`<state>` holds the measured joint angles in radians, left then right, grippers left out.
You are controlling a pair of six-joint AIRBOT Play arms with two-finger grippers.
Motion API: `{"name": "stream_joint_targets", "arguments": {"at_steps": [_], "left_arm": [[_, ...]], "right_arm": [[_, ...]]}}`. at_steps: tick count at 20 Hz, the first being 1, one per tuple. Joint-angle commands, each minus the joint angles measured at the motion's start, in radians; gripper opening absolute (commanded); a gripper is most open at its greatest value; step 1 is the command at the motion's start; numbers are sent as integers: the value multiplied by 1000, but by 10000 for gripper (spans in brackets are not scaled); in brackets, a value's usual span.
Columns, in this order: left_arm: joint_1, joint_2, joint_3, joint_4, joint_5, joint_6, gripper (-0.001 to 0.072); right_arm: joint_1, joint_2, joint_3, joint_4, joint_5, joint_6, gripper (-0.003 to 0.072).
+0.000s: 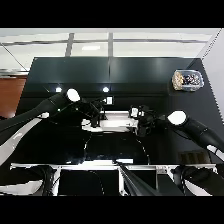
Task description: Fold the box and place the chain.
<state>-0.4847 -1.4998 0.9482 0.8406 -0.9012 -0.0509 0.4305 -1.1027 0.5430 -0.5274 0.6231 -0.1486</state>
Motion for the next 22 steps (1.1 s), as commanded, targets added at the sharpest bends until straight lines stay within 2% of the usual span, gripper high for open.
{"name": "stream_joint_targets", "arguments": {"at_steps": [1, 7, 10, 14, 22], "left_arm": [[0, 0, 0, 0, 2, -1, 26], [0, -1, 0, -15, -1, -2, 27], [1, -1, 0, -14, 0, -2, 27], [1, -1, 0, -15, 1, -1, 27], [1, -1, 0, -15, 1, -2, 27]], "right_arm": [[-1, -42, 0, 64, 58, -40, 680], [-5, -144, 0, 52, 69, -77, 679], [-14, -148, 0, 8, 60, -80, 679], [-44, -148, 0, 19, 72, -80, 657], [-40, -158, 1, 29, 59, -93, 657]]}}
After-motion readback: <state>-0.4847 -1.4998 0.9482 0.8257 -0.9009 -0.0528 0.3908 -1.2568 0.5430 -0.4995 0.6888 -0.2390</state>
